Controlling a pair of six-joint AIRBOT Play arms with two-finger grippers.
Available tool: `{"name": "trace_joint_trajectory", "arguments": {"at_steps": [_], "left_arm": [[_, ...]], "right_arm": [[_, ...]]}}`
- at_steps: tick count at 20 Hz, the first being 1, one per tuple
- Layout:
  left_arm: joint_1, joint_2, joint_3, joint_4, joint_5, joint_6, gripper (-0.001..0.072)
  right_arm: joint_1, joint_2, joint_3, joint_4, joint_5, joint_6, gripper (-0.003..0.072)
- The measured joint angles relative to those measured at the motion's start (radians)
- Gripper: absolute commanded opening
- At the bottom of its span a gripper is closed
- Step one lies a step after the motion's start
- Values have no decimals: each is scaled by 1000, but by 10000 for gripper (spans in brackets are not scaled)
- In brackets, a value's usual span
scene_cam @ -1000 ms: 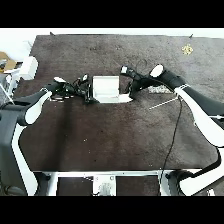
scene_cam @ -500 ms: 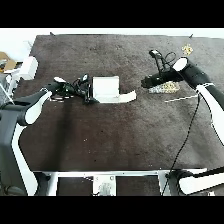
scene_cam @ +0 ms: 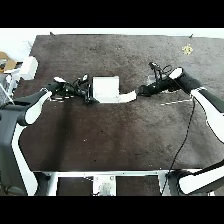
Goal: Fold the box and place the chain.
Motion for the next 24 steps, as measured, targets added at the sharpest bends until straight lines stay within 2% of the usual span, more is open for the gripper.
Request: {"name": "trace_joint_trajectory", "arguments": {"at_steps": [3, 4, 5, 8, 9, 10, 15, 19, 24], "left_arm": [[0, 0, 0, 0, 0, 0, 345], [0, 0, 0, 0, 0, 0, 346], [0, 0, 0, 0, 0, 0, 346], [0, 0, 0, 0, 0, 0, 345], [0, 0, 0, 0, 0, 0, 346], [0, 0, 0, 0, 0, 0, 346], [0, 0, 0, 0, 0, 1, 346], [0, 0, 0, 0, 0, 1, 345], [0, 0, 0, 0, 0, 1, 346]], "right_arm": [[3, -43, -2, 124, 16, -66, 16], [3, -55, -3, 169, 24, -92, 249], [3, -63, -3, 217, 34, -121, 527], [2, -78, -3, 323, 68, -188, 534], [3, -80, -3, 351, 77, -203, 507], [6, -82, -3, 375, 82, -213, 437], [51, -86, -2, 435, 84, -231, 437], [69, -87, 4, 430, 58, -192, 437], [124, -87, 65, 299, 24, -89, 438]]}}
